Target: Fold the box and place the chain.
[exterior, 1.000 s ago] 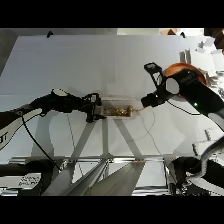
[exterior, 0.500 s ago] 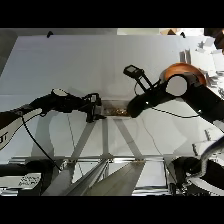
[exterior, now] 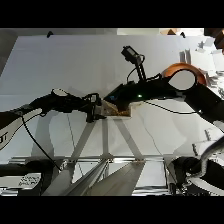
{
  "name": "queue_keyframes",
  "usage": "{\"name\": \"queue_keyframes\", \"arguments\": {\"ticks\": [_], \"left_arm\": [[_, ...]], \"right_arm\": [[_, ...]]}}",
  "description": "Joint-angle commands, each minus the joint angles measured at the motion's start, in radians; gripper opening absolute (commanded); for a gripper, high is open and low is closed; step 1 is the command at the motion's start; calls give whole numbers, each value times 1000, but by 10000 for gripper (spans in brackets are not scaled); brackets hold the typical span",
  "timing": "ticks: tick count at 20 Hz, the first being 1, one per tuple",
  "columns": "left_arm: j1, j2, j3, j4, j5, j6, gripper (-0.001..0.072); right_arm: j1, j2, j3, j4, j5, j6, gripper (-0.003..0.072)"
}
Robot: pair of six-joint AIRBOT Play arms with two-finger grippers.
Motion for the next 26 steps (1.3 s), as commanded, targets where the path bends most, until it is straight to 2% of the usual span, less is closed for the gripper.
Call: {"name": "queue_keyframes", "arguments": {"ticks": [1, 4, 7, 9, 11, 12, 15, 18, 20, 22, 23, 24, 25, 26], "left_arm": [[0, 0, 0, 0, 0, 0, 391], [0, 0, 0, 0, 0, 0, 391], [0, 0, 0, 0, 0, 0, 391], [0, 0, 0, 0, 0, 0, 391], [0, 0, 0, 0, 0, 0, 391], [0, 0, 0, 0, 0, 0, 391], [0, 0, 0, 0, 0, 0, 391], [0, 0, 0, 0, 0, 0, 391], [0, 0, 0, 0, 0, 0, 391], [0, 0, 0, 0, 0, 0, 391], [0, 0, 0, 0, 0, 0, 391], [0, 0, 0, 0, 0, 0, 391], [0, 0, 0, 0, 0, 0, 391], [0, 0, 0, 0, 0, 0, 391]], "right_arm": [[-20, 2, 0, 186, -18, -114, 7], [-52, 2, 0, 113, -19, -86, 6], [-61, 2, 0, -109, -8, 38, 8], [-61, 2, 0, -214, 53, 72, 29], [-68, 2, 0, -240, 106, 71, 289], [-84, 2, 0, -233, 119, 72, 299], [-172, 2, 0, -240, 112, 159, 296], [-278, 3, 0, -369, 110, 357, 295], [-327, 3, 0, -580, 95, 545, 287], [-355, 3, 0, -853, 71, 749, 169], [-365, 2, 0, -958, 66, 842, 175], [-372, 2, 0, -1032, 58, 912, 219], [-378, -3, 0, -1060, 46, 941, 350], [-383, -16, 0, -1061, 35, 959, 433]]}}
